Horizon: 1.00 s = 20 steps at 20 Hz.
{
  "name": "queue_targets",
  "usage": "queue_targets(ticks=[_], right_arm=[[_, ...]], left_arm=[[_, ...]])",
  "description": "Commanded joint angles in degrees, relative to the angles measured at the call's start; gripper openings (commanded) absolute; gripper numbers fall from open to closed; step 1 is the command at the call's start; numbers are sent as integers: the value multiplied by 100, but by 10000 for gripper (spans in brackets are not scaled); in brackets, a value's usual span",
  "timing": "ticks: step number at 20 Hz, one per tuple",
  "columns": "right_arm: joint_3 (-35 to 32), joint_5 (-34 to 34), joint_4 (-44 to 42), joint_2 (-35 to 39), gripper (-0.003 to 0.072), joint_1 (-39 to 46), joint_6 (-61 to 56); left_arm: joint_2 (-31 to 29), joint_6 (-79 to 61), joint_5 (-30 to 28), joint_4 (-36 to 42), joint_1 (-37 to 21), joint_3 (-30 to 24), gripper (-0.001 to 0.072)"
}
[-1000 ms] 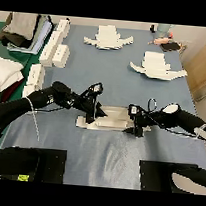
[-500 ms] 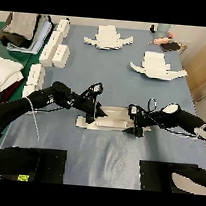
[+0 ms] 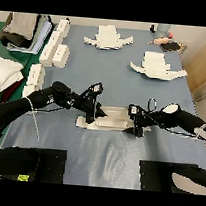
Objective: Fold the box.
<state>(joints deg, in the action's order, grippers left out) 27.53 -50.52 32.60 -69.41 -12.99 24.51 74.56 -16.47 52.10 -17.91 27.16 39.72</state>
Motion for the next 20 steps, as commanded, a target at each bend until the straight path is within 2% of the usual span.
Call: queue_targets(ticks=[1,9,14,20], right_arm=[[2,0,-2,-4,599,4,-2],[2,2,-2,-4,599,4,-2],[2,0,-2,-4,599,4,-2],[2,2,-2,-4,599,4,-2]], left_arm=[[-2,0,179,33,0,-2,16],[-2,-2,-59,33,2,-2,16],[-2,2,-610,31,0,-2,17],[-2,4,-494,31,2,-2,18]])
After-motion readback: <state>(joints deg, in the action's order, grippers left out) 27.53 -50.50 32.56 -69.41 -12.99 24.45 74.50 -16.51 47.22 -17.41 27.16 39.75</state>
